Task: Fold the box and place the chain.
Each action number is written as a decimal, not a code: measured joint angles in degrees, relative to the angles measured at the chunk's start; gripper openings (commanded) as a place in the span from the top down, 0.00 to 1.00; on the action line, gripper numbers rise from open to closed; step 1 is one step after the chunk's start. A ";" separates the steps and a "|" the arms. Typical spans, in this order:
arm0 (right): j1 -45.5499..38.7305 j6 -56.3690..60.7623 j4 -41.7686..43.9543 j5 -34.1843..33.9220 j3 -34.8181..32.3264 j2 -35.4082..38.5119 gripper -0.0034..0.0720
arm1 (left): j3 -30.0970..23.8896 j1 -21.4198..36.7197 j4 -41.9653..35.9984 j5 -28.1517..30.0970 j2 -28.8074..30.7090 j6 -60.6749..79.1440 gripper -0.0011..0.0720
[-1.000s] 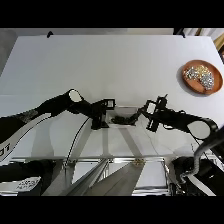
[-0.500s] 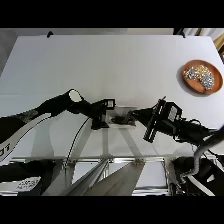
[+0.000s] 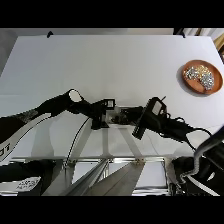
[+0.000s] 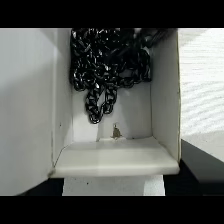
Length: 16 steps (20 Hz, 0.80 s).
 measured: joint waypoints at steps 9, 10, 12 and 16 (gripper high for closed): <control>0.35 2.80 0.00 -0.42 0.02 -12.96 0.71 | 0.00 0.00 0.00 0.00 0.00 0.00 0.56; 0.35 2.91 -0.13 -0.46 0.02 -13.49 0.69 | 0.00 0.00 0.00 0.00 0.00 -0.02 0.56; 0.35 3.13 -0.37 -0.50 0.02 -14.08 0.65 | 0.00 0.00 0.00 0.00 0.00 0.00 0.56; 0.20 4.07 -1.84 -0.61 0.07 -12.07 0.66 | 0.00 0.00 0.00 0.00 0.00 0.00 0.56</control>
